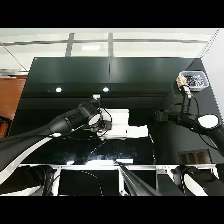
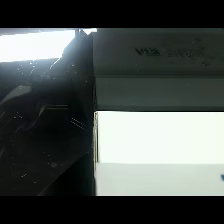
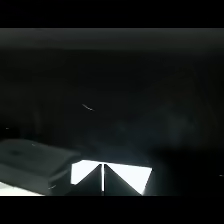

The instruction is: Fold the box and place the chain.

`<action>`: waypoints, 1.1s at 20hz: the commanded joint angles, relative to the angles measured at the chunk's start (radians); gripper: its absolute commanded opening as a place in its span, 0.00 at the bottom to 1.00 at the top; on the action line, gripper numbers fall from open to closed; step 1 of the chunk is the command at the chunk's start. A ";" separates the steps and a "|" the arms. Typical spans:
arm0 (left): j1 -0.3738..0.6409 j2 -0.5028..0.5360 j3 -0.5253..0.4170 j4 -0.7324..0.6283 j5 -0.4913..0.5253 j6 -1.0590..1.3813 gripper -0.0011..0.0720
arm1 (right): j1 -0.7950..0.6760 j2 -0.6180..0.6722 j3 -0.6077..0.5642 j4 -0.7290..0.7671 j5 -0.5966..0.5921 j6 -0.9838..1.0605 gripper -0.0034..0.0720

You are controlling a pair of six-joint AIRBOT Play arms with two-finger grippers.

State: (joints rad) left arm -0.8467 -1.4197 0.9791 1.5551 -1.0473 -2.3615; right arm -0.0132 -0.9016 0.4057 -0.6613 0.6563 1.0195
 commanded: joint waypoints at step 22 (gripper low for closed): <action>0.001 -0.001 -0.001 0.000 -0.002 0.000 0.05 | 0.172 -0.340 0.190 0.181 0.488 -0.017 0.85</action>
State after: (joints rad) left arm -0.8463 -1.4200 0.9787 1.5551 -1.0489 -2.3615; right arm 0.1524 -1.2404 0.5781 -0.4713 1.1103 1.0069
